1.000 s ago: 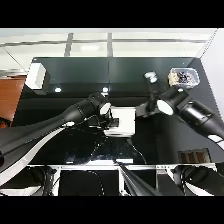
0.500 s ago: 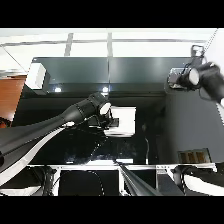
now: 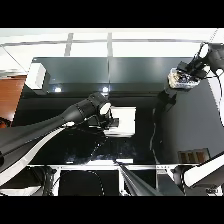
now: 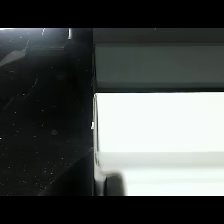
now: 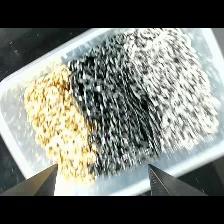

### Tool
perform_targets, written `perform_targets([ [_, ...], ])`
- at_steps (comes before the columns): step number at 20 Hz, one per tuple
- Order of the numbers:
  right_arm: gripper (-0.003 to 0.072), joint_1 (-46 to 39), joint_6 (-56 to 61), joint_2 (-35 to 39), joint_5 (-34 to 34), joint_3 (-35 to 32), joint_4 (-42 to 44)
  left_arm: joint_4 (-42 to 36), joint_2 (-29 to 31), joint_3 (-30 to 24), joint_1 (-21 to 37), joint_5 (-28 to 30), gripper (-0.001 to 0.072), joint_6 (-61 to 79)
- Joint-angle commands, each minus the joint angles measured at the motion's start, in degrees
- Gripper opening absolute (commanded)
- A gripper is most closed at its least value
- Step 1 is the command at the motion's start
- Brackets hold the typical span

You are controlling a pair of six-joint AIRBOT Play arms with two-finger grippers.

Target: Fold the box and place the chain.

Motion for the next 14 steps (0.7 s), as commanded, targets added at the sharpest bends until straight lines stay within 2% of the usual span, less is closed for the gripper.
perform_targets([
  [1,0.0598,-1.8,-1.7,-4.1,-2.4,2.6,1.6,0.0,0.0,0.0,0.0,-0.1,0.0023,0.0],
  [5,0.0596,-3.6,-1.9,-6.2,-3.8,2.6,1.9,0.0,0.0,0.0,0.0,-0.1,0.0023,0.0],
  [6,0.0486,-3.8,-3.2,-6.4,-4.5,2.6,2.8,0.0,0.0,0.0,0.0,-0.1,0.0024,0.0],
  [7,0.0292,-3.7,-4.5,-6.4,-5.5,2.6,3.1,0.0,0.0,0.0,0.0,-0.1,0.0024,0.0],
  [8,0.0134,-3.7,-5.5,-6.3,-5.5,2.9,3.3,0.0,0.0,0.0,0.0,0.0,0.0024,0.0],
  [9,0.0031,-3.7,-6.6,-6.2,-4.4,4.0,3.3,0.0,0.0,0.0,0.0,0.0,0.0024,0.0],
  [14,0.0013,-3.7,-12.1,-3.1,2.0,13.4,2.9,0.0,0.0,0.0,0.0,0.1,0.0024,0.0],
])
